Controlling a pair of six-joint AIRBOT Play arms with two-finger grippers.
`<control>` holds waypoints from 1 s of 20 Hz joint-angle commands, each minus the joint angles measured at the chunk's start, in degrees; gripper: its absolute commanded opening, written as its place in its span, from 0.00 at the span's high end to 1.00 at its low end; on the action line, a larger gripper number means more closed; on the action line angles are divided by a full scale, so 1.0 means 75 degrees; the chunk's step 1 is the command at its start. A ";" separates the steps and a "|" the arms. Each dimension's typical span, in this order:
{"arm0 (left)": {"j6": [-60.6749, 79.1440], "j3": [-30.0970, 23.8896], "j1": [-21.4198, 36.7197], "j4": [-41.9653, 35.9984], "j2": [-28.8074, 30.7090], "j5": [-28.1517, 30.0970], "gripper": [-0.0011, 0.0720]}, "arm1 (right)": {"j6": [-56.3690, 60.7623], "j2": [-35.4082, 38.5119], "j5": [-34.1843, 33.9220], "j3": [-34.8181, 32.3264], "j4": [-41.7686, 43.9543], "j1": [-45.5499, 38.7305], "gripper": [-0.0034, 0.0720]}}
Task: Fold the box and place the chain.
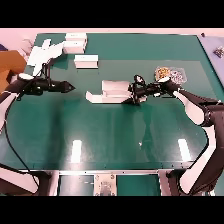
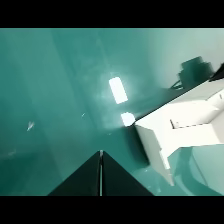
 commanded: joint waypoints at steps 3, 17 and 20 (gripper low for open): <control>-0.0737 -0.0149 0.0009 -0.0402 -0.0551 -0.0356 0.96 | 0.0003 0.0000 0.0003 0.0003 0.0000 0.0003 0.32; -0.2299 0.0341 -0.0720 -0.0562 -0.1320 -0.1364 0.96 | 0.0003 0.0000 0.0000 0.0003 0.0000 0.0003 0.32; -0.2352 0.0344 -0.0772 -0.0580 -0.1480 -0.1381 0.96 | 0.0003 0.0000 0.0000 0.0003 0.0000 0.0003 0.32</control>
